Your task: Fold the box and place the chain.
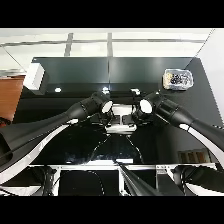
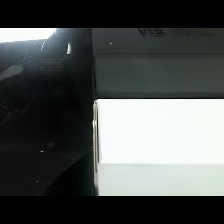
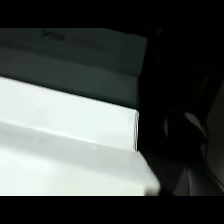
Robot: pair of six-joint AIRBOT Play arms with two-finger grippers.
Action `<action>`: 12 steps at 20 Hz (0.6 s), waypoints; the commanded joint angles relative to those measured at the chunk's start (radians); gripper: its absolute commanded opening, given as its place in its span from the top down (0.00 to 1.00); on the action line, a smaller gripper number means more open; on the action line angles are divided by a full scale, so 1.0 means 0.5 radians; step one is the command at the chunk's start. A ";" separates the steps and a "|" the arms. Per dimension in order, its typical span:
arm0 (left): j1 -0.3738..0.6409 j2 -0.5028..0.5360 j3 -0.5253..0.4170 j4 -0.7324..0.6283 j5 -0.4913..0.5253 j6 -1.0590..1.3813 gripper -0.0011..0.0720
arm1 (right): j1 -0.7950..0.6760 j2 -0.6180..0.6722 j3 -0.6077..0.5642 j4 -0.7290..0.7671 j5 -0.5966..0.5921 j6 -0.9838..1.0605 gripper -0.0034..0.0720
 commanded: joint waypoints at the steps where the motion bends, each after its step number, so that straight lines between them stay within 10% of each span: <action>1: 0.002 -0.001 -0.001 0.000 0.011 -0.002 0.95 | 0.041 -0.050 0.025 -0.121 0.033 0.229 0.54; 12: 0.002 -0.001 -0.001 -0.001 0.011 -0.002 0.95 | 0.041 -0.080 0.024 -0.121 0.034 0.375 0.75</action>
